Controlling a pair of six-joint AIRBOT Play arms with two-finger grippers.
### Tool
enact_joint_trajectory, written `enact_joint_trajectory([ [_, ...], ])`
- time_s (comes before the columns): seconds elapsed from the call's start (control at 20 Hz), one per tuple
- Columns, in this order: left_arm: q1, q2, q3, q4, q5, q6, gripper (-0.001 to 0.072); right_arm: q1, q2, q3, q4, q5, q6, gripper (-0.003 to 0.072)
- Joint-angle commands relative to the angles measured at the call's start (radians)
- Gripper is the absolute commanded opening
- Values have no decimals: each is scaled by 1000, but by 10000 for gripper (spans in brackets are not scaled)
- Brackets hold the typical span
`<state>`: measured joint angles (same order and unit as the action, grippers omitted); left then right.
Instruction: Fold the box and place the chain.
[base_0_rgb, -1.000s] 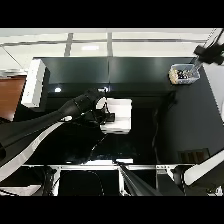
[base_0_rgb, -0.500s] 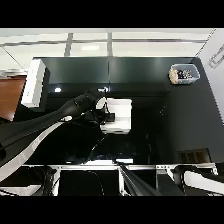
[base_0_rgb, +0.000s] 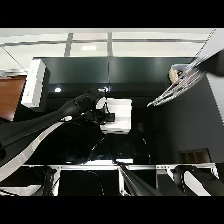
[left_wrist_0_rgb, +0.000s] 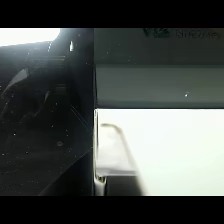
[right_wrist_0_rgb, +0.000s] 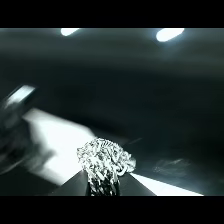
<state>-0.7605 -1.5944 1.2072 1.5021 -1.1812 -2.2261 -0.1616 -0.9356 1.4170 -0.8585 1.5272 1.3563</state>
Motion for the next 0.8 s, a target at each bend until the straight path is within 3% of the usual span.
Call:
enact_joint_trajectory([
  [0.0,0,0,0,0,1,0,28,105,49,-237,177,-48,-30,16],
  [0.2,0,0,0,0,1,0,28,316,48,-402,205,-283,-29,16],
  [0.4,0,0,0,0,1,0,27,425,47,-411,252,-424,-30,16],
  [0.75,0,0,0,0,2,0,27,498,12,-412,220,-481,-29,15],
])
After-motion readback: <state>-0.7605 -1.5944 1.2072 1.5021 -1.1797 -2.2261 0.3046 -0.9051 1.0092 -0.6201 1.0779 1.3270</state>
